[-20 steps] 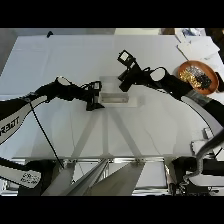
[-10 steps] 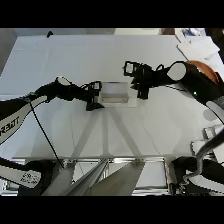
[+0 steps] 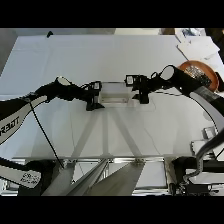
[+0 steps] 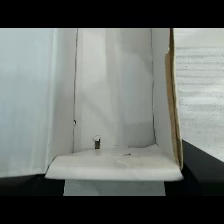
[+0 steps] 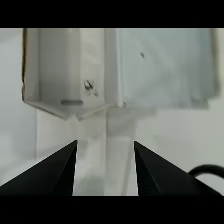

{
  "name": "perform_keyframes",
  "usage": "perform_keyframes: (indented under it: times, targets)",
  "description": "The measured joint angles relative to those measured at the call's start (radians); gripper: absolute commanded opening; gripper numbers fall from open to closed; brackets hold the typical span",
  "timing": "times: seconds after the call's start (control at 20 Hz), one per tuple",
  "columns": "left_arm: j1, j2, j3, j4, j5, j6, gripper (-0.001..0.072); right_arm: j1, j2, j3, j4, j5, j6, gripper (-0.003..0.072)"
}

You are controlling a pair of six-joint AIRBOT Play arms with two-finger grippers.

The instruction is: Fold the box and place the chain.

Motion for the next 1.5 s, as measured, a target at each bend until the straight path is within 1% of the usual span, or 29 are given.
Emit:
perform_keyframes:
  times: [0.05, 0.15, 0.25, 0.3, 0.35, 0.4, 0.55, 0.6, 0.65, 0.7, 0.75, 0.85, 0.9, 0.95, 1.0, 1.25, 1.5]
  targets:
    - [0.0, 0.0, 0.0, 0.0, 0.0, 0.0, 0.0256, 0.005, -0.016, 0.0, 0.029, 0.0, -0.029, 0.0375]
    - [0.0, 0.0, 0.0, 0.0, 0.0, 0.0, 0.0256, 0.013, -0.041, 0.0, 0.064, 0.002, -0.066, 0.0272]
    - [0.0, 0.0, 0.0, 0.0, 0.0, 0.0, 0.0256, 0.02, -0.056, 0.0, 0.084, 0.003, -0.085, 0.0267]
    - [0.0, 0.0, 0.0, 0.0, 0.0, 0.0, 0.0256, 0.023, -0.061, 0.0, 0.089, 0.002, -0.093, 0.0238]
    - [0.0, 0.0, 0.0, 0.001, -0.001, 0.0, 0.0256, 0.026, -0.064, 0.0, 0.096, 0.002, -0.099, 0.0171]
    - [0.0, 0.0, 0.0, 0.001, -0.001, 0.0, 0.0256, 0.027, -0.068, 0.0, 0.111, 0.003, -0.103, 0.0155]
    - [0.0, 0.0, 0.0, 0.001, -0.001, 0.0, 0.0256, 0.032, -0.072, 0.0, 0.162, 0.016, -0.11, 0.0158]
    - [0.0, 0.0, 0.0, 0.0, -0.001, 0.0, 0.0256, 0.031, -0.072, 0.0, 0.177, 0.014, -0.111, 0.0202]
    - [0.0, 0.0, 0.0, 0.0, -0.001, 0.0, 0.0256, 0.032, -0.072, 0.0, 0.198, 0.012, -0.111, 0.0343]
    - [0.0, 0.0, 0.0, 0.0, -0.001, 0.0, 0.0256, 0.032, -0.072, 0.0, 0.211, 0.013, -0.114, 0.0446]
    - [0.0, 0.0, 0.0, 0.0, -0.001, 0.0, 0.0256, 0.032, -0.073, 0.0, 0.222, 0.013, -0.114, 0.0472]
    - [0.0, 0.0, 0.0, 0.0, 0.0, 0.0, 0.0256, 0.032, -0.073, 0.0, 0.235, 0.013, -0.114, 0.0464]
    - [0.0, 0.0, 0.0, 0.0, 0.0, 0.0, 0.0256, 0.032, -0.073, 0.0, 0.242, 0.011, -0.114, 0.0349]
    - [0.0, 0.0, 0.0, 0.0, 0.0, 0.0, 0.0256, 0.032, -0.073, 0.0, 0.248, 0.008, -0.116, 0.0]
    - [0.0, 0.0, 0.0, 0.0, 0.0, 0.0, 0.0256, 0.032, -0.073, 0.0, 0.254, 0.005, -0.117, 0.0012]
    - [0.0, 0.0, 0.0, 0.0, 0.0, 0.0, 0.0256, 0.032, -0.047, 0.0, 0.234, 0.026, -0.107, 0.0013]
    - [0.0, 0.0, 0.0, 0.0, 0.0, 0.0, 0.0256, 0.017, 0.076, 0.0, 0.194, 0.087, -0.016, 0.0013]
